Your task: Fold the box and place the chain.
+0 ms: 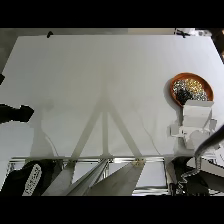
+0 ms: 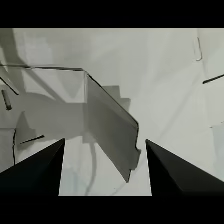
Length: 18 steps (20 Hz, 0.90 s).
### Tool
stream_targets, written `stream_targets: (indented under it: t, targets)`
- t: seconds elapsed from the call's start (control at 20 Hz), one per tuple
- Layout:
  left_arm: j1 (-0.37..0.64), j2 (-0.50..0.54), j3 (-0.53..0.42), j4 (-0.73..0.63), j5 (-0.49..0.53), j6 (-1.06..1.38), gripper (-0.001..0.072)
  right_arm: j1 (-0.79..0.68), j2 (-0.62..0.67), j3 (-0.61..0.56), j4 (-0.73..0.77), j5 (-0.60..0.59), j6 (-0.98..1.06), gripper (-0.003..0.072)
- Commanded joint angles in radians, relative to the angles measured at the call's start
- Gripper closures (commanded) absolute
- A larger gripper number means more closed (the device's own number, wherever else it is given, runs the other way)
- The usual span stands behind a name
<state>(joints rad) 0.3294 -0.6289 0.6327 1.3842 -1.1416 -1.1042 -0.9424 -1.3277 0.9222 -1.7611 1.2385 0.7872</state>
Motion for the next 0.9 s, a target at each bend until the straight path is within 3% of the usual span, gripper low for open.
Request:
stream_targets:
  t: [0.0,0.1,0.15,0.2,0.4,0.85]
  targets:
    - [0.000,0.001,0.000,0.000,0.000,0.000,0.0014,-0.001,-0.045,0.000,0.040,0.008,-0.010,0.0235]
    - [0.000,0.001,0.000,0.000,0.000,0.000,0.0014,-0.001,-0.059,0.000,0.089,0.006,-0.010,0.0446]
    - [0.000,0.000,0.000,0.000,0.000,0.000,0.0014,0.002,-0.057,0.000,0.110,0.006,-0.011,0.0606]
    - [0.000,0.001,0.000,0.000,0.000,0.000,0.0014,0.006,-0.055,0.000,0.124,0.009,-0.015,0.0674]
    - [0.000,0.001,0.000,0.000,0.000,0.000,0.0014,0.101,-0.018,0.000,0.204,0.029,-0.098,0.0674]
    - [0.000,0.000,0.000,0.000,0.000,0.000,0.0014,0.481,0.124,0.000,0.500,0.156,-0.082,0.0676]
